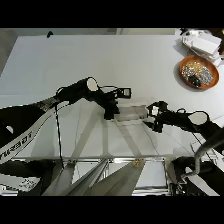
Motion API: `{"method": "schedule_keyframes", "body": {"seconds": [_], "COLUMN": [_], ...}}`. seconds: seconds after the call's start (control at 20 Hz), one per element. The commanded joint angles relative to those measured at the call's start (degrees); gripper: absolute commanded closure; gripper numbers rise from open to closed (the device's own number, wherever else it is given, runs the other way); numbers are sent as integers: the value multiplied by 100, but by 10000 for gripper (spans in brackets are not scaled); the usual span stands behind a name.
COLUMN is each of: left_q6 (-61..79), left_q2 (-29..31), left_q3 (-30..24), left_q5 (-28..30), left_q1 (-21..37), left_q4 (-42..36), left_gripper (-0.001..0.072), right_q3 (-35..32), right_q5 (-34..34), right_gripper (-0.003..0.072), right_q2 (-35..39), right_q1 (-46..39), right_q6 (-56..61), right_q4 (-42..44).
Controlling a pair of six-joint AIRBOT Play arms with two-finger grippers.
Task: Fold the box and place the chain.
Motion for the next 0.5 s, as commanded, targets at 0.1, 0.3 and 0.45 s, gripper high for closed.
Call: {"method": "schedule_keyframes", "body": {"seconds": [0.1,0.3,0.45], "left_q6": [2,2,2], "left_q2": [4,4,4], "left_q3": [7,7,7], "left_q5": [-9,-9,-9], "left_q1": [0,0,0], "left_q4": [2,2,2], "left_gripper": [698,698,698], "right_q3": [11,85,125], "right_q5": [118,160,216], "right_gripper": [8,10,13], "right_q2": [-83,-407,-638], "right_q1": [-125,-151,-151], "right_q6": [-492,-813,-922], "right_q4": [382,706,737]}}
